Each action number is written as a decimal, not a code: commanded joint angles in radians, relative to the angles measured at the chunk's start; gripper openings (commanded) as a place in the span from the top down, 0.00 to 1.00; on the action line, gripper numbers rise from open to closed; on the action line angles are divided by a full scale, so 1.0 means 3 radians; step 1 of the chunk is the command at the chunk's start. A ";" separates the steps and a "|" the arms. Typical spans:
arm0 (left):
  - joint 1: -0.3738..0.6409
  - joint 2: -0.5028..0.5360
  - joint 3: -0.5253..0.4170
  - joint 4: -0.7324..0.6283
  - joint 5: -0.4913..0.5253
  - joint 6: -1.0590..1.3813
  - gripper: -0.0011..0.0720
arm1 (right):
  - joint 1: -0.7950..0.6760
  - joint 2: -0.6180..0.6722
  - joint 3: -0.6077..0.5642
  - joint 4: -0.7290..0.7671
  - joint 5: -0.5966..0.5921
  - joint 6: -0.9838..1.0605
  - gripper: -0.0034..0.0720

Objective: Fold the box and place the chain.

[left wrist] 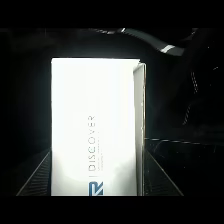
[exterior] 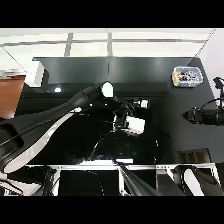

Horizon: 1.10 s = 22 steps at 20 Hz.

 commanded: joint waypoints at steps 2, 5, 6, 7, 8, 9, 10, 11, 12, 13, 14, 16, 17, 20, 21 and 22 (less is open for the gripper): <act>-0.0008 -0.0005 0.0000 0.0017 0.0018 -0.0006 0.01 | -0.0001 0.0003 -0.0001 0.0001 0.0003 0.0000 0.93; -0.0033 -0.0018 -0.0010 0.0017 0.0118 -0.0057 0.02 | 0.0000 0.0003 -0.0001 0.0001 0.0003 0.0000 0.93; -0.0056 -0.0019 -0.0028 0.0017 0.0215 -0.0121 0.02 | 0.0000 0.0003 -0.0001 0.0001 0.0003 0.0000 0.93; -0.0090 -0.0024 -0.0041 0.0015 0.0305 -0.0161 0.01 | 0.0000 0.0003 -0.0001 0.0001 0.0003 0.0000 0.93; -0.0109 -0.0042 -0.0041 0.0006 0.0370 -0.0160 0.01 | 0.0000 0.0003 -0.0001 0.0001 0.0000 0.0000 0.93; -0.0120 -0.0062 -0.0041 0.0001 0.0422 -0.0160 0.01 | -0.0001 0.0003 -0.0001 0.0000 -0.0004 0.0000 0.93; -0.0136 -0.0080 -0.0041 -0.0004 0.0445 -0.0160 0.02 | 0.0000 0.0003 -0.0001 0.0001 -0.0009 0.0000 0.93; -0.0151 -0.0104 -0.0041 -0.0010 0.0444 -0.0160 0.02 | 0.0000 0.0003 -0.0001 0.0001 -0.0011 0.0000 0.93; -0.0169 -0.0130 -0.0041 -0.0010 0.0439 -0.0160 0.02 | -0.0001 0.0003 -0.0001 0.0001 -0.0014 0.0000 0.93; -0.0202 -0.0151 -0.0041 -0.0011 0.0445 -0.0160 0.02 | 0.0000 0.0003 -0.0001 0.0001 -0.0014 0.0000 0.93; -0.0233 -0.0163 -0.0041 -0.0013 0.0463 -0.0160 0.02 | 0.0000 0.0003 -0.0001 0.0001 -0.0018 0.0000 0.93; -0.0306 -0.0174 -0.0041 -0.0037 0.0576 -0.0198 0.02 | 0.0000 0.0003 -0.0001 0.0001 -0.0038 0.0000 0.93; -0.0342 -0.0182 -0.0041 -0.0083 0.0664 -0.0273 0.02 | -0.0001 0.0003 -0.0001 0.0001 -0.0053 0.0000 0.93; -0.0408 -0.0188 -0.0041 -0.0088 0.0856 -0.0354 0.02 | -0.0001 0.0003 -0.0001 0.0001 -0.0074 0.0000 0.93; -0.0420 -0.0189 -0.0041 -0.0100 0.0875 -0.0355 0.02 | -0.0001 0.0003 -0.0001 0.0001 -0.0074 0.0000 0.93; -0.0422 -0.0189 -0.0041 -0.0097 0.0879 -0.0359 0.04 | -0.0001 0.0003 -0.0001 0.0001 -0.0074 0.0000 0.93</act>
